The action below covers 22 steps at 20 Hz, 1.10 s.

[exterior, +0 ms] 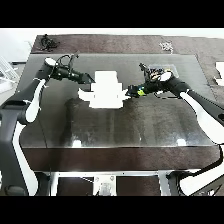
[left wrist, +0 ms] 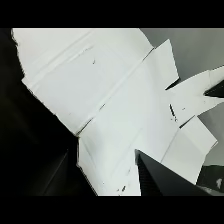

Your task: Fold the box and place the chain.

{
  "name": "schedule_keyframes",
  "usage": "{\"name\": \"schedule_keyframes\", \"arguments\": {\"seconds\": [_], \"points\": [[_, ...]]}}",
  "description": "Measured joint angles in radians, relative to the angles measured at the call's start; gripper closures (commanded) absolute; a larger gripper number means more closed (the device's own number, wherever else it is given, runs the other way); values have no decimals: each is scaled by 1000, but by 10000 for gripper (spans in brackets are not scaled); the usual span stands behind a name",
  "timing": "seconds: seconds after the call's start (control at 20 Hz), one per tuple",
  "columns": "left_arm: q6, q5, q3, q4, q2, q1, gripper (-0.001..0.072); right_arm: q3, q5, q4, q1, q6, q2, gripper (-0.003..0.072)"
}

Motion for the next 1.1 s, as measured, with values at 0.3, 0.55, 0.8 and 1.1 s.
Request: {"name": "schedule_keyframes", "arguments": {"seconds": [0.3, 0.55, 0.8, 1.1], "points": [[-2, 5, 2, 2, -20, -23, 225, 0, 0, 1, 0, 0, 0, 677], [-3, 4, 1, -9, -27, -25, 225, 0, 0, 1, 0, 0, 0, 677], [-3, 0, -5, -52, -41, -42, 226, 0, 0, 1, 0, 0, 0, 677], [-1, 5, -5, -75, -49, -43, 324, 0, 0, 0, 0, 0, 0, 677]]}}
